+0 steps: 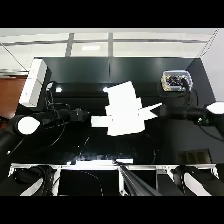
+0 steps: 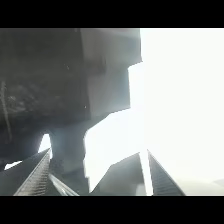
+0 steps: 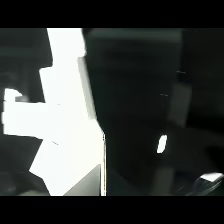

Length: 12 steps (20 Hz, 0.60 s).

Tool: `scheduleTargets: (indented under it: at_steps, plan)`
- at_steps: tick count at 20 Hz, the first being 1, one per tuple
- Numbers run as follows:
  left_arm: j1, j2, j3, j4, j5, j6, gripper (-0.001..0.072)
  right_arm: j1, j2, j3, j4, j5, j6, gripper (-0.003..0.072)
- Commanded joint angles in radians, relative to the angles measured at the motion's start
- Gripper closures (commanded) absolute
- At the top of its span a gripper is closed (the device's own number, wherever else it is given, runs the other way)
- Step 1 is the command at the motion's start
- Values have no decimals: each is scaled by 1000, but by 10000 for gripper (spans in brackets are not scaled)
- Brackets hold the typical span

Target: Fold the box and place the chain.

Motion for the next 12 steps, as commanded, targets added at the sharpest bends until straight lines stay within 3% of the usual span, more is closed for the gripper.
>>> scheduleTargets:
  at_steps: [1,6,10,12]
  plan:
    - [8,-108,65,-110,-81,116,15,177,192,-145,9,-272,-68,666]
    - [162,-394,102,-708,-232,642,11,281,222,-198,6,-312,-66,666]
    - [209,-532,142,-755,-303,838,10,300,221,-198,13,-299,-65,667]
    - [209,-625,203,-754,-451,903,11,302,221,-198,11,-296,-53,667]
